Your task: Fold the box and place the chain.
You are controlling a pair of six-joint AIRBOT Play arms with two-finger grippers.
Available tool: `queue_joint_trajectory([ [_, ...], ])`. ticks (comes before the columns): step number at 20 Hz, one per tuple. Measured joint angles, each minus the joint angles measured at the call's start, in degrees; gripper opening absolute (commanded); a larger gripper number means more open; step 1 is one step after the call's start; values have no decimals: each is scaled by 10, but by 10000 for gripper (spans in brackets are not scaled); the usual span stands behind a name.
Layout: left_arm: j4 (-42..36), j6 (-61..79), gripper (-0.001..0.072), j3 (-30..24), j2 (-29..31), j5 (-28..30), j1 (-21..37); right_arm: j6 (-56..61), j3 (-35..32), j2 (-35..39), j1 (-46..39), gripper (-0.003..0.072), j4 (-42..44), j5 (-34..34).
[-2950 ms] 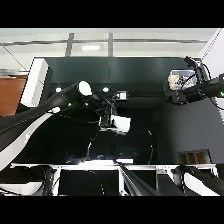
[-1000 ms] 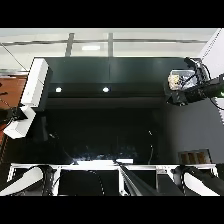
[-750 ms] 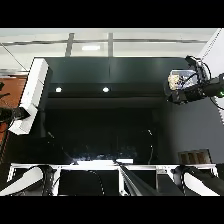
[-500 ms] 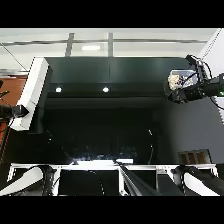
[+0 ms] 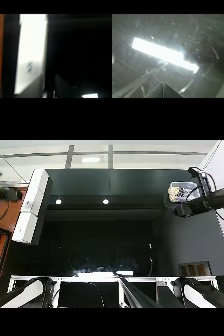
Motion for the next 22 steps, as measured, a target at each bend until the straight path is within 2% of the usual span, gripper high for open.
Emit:
queue_joint_trajectory([
  [2,-41,-10,22,22,17,-20,-48,3,-23,45,0,13,-15,-26],
  [4,-78,-17,22,4,45,-25,-107,-9,-85,103,0,14,-28,-115],
  [7,-99,-24,24,-91,106,30,-190,-20,-184,157,1,15,-36,-264],
  [9,-109,-26,25,-164,145,86,-223,-23,-225,172,1,15,-33,-317],
  [12,-113,-28,25,-242,182,153,-246,-24,-254,182,1,15,-27,-313],
  [14,-116,-28,25,-269,192,173,-253,-25,-261,185,1,14,-26,-300],
  [22,-117,-28,25,-296,200,198,-259,-26,-270,188,1,14,-24,-282],
])
